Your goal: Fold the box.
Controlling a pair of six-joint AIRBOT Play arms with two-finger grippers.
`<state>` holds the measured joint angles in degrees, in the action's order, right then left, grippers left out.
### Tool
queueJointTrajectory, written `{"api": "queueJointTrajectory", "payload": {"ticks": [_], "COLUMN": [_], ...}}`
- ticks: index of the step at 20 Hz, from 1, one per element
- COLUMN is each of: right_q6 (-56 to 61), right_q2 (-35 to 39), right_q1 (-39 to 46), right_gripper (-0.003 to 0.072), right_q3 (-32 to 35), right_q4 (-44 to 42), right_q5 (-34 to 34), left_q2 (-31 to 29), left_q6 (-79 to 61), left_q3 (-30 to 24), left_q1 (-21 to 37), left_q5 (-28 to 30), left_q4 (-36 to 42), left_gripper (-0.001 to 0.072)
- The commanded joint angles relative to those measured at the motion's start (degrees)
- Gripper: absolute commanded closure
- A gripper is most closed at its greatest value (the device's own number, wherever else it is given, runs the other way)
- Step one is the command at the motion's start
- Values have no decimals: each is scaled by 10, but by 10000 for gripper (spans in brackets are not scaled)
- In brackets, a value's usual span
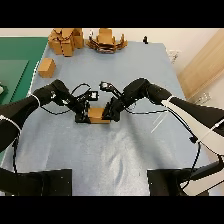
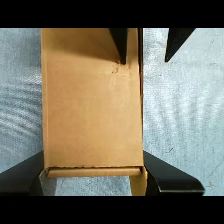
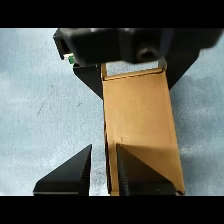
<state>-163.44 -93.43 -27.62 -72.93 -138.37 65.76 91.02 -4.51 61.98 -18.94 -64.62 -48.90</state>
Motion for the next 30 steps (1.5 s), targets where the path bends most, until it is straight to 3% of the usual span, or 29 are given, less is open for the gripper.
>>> {"api": "queueJointTrajectory", "payload": {"ticks": [1,7,13,14,15,16,30], "right_q6": [5,12,7,-7,-14,-16,1], "right_q2": [11,78,53,51,48,46,-20], "right_q1": [1,1,-1,-2,-7,-12,-43], "right_gripper": [433,433,433,468,603,680,681], "right_q3": [-7,-10,-7,-7,-7,-7,-7], "right_q4": [-3,16,3,-7,-17,-23,-11], "right_q5": [3,-7,-43,-55,-65,-70,-75], "left_q2": [0,0,0,0,0,0,0], "left_q6": [0,1,1,1,1,1,1], "left_q3": [0,0,0,0,0,0,0], "left_q1": [0,0,0,0,0,0,0], "left_q5": [0,0,1,1,0,0,0], "left_q4": [0,1,0,1,0,1,1], "left_gripper": [694,694,694,694,694,694,694]}}
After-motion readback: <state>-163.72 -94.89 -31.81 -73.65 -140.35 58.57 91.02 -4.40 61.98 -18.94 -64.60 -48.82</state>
